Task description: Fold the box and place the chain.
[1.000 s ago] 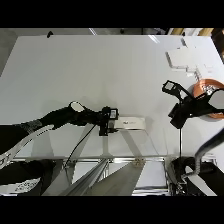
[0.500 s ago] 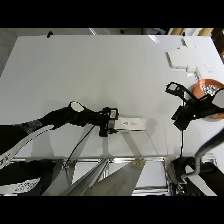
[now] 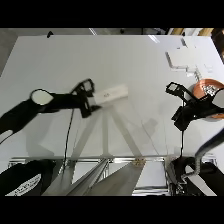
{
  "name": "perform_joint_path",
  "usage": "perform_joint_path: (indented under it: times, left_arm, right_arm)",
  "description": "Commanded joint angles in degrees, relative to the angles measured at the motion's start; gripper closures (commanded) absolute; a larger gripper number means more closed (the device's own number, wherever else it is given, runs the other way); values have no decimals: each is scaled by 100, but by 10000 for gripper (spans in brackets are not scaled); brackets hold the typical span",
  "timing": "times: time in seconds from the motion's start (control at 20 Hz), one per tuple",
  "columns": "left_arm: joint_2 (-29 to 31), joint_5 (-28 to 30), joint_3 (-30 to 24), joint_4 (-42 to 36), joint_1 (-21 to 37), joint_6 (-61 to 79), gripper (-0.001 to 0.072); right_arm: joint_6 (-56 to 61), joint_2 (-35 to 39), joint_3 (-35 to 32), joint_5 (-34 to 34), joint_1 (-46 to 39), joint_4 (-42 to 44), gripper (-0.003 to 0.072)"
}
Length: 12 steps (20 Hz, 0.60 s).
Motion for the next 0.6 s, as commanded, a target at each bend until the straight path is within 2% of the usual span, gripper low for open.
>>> perform_joint_path:
  times: [0.0,0.15,0.3,0.4,0.55]
  left_arm:
    - [857,258,4,1921,1556,-2459,437]
    - [949,234,2,2551,3233,-4199,436]
    - [811,122,2,2924,4566,-5001,436]
    - [654,17,0,3038,5117,-5486,436]
    - [313,-348,0,3427,5517,-6089,425]
  right_arm:
    - [0,2,2,0,-4,0,668]
    - [0,2,2,0,-4,0,668]
    - [0,2,2,0,-4,0,668]
    - [0,2,2,0,-4,0,668]
    - [0,2,2,0,-4,0,668]
